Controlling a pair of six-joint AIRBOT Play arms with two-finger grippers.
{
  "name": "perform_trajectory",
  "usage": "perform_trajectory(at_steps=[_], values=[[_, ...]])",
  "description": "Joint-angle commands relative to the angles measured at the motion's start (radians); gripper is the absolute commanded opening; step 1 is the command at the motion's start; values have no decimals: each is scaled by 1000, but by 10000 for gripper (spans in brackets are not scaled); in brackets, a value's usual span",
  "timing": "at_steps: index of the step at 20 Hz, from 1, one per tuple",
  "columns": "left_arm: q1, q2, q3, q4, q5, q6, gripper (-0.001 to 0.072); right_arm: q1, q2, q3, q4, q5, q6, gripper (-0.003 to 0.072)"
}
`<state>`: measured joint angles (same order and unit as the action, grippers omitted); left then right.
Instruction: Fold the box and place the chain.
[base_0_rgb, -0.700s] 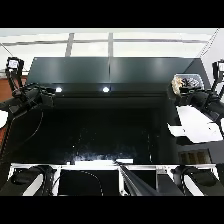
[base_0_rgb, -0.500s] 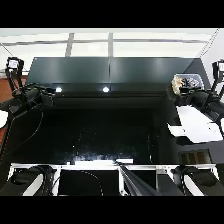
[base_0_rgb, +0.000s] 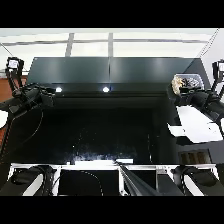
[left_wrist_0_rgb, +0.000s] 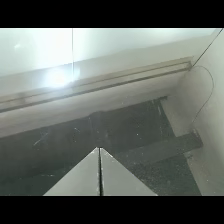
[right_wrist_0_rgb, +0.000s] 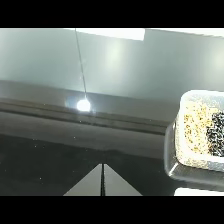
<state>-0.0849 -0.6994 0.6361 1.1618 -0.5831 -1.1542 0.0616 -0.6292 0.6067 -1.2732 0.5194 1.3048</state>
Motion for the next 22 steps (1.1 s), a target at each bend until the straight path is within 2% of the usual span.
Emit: perform_trajectory(at_steps=[1,5,10,15,16,17,18,19,20,22], values=[[-1,0,0,0,0,0,25,1,1,0,0,0,0,13],[0,0,0,0,11,0,25,1,1,0,1,-8,0,12],[-1,0,0,0,15,0,25,1,1,0,1,-100,0,12],[-1,-6,-1,-27,116,-2,25,1,1,0,-4,-101,0,14],[-1,-16,-2,-39,128,-2,26,1,-2,0,-34,-105,-2,48],[-1,-31,-2,-58,142,-2,81,1,-9,0,-91,-103,-2,299],[-1,-47,-2,-65,134,-2,440,1,-23,0,-152,-102,0,469],[-2,-61,-2,-76,118,-6,700,0,-46,0,-197,-105,2,606],[-2,-75,-1,-87,93,-6,709,0,-71,0,-222,-104,3,633],[-3,-87,-1,-117,34,-6,709,-34,-127,0,-230,-91,73,632]])
